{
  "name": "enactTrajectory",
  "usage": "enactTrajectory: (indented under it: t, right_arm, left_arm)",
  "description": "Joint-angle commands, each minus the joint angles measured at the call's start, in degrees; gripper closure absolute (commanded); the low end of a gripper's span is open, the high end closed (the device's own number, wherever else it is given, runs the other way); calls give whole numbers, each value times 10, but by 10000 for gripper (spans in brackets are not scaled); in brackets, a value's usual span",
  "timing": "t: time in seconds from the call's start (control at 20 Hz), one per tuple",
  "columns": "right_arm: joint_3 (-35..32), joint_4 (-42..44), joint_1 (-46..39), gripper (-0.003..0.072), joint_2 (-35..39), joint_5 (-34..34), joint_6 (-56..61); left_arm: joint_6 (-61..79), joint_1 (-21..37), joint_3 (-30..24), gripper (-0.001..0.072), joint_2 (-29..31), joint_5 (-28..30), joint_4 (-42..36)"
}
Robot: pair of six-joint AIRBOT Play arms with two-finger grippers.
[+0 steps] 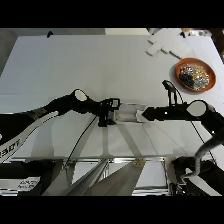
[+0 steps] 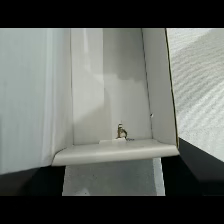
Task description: Fold the box and place the chain.
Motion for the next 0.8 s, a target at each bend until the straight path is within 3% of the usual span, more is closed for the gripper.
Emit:
enactTrajectory:
  t: [0.0,0.1,0.6,0.75]
  right_arm:
    - [33,-67,50,299,-27,-2,78]
    - [49,-92,78,201,-54,3,102]
    - [90,-251,142,204,-93,63,294]
    - [96,-258,171,205,-105,52,343]
  left_arm:
    - [0,0,0,701,0,0,0]
    - [0,0,0,701,0,0,0]
    - [0,0,0,701,0,0,0]
    - [0,0,0,701,0,0,0]
